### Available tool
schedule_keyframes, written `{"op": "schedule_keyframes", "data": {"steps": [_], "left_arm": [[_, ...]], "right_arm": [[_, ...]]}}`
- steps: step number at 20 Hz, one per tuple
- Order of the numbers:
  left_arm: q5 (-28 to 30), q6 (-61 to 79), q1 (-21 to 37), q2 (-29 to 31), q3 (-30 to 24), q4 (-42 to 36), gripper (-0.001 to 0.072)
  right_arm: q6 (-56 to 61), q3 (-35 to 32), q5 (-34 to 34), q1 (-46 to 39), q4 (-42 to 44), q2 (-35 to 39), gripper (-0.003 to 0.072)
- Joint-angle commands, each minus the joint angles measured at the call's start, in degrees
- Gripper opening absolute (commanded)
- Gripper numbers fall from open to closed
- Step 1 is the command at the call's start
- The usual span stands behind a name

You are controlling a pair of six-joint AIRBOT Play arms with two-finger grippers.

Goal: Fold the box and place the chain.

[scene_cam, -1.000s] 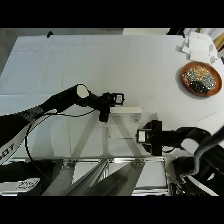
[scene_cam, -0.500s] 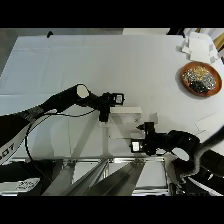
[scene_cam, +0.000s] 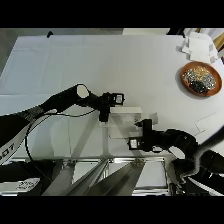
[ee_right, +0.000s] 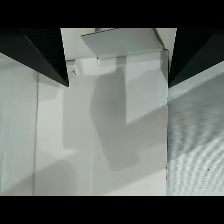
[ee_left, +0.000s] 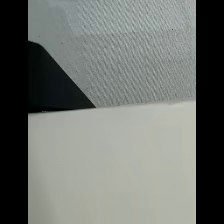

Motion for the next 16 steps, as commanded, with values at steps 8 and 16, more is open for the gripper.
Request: {"op": "schedule_keyframes", "data": {"steps": [8,16], "left_arm": [[0.00,0.02,-0.02,-0.04,-0.02,0.00,0.0012],[0.02,0.02,-0.02,-0.04,-0.02,0.00,0.0012]], "right_arm": [[-0.04,2.80,-1.55,-2.25,1.90,-0.11,0.0701],[-6.08,5.03,1.88,-7.98,9.33,-0.13,0.0700]]}}
